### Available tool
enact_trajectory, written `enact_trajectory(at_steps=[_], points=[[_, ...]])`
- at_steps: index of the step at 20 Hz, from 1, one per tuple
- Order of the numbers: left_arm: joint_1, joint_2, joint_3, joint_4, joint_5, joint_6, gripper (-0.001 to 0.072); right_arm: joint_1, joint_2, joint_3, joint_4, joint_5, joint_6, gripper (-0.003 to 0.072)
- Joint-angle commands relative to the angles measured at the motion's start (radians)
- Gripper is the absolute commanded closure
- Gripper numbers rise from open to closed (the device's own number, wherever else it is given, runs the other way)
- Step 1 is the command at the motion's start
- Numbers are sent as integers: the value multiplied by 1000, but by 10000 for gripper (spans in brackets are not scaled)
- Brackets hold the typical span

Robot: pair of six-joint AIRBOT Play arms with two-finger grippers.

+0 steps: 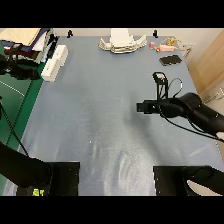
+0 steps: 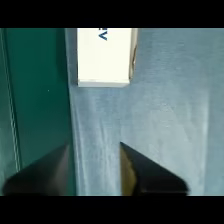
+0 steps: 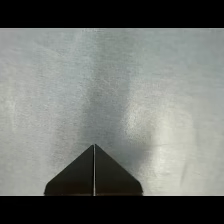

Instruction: Fold the box.

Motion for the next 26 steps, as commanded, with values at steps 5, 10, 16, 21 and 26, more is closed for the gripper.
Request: enact_trajectory(at_steps=[5,10,16,21,26], points=[[-92,173,-9,-55,-380,-93,702,25,-261,325,-46,-391,-67,683],[-276,317,-222,-55,-341,-143,703,82,-310,340,-55,-390,-114,683],[-474,534,-571,-55,-192,-214,701,84,-337,344,-37,-380,-127,683],[-532,552,-594,-69,-340,-234,696,83,-337,344,-37,-391,-127,683],[-535,552,-593,-70,-369,-233,696,83,-337,344,-37,-391,-127,684]])
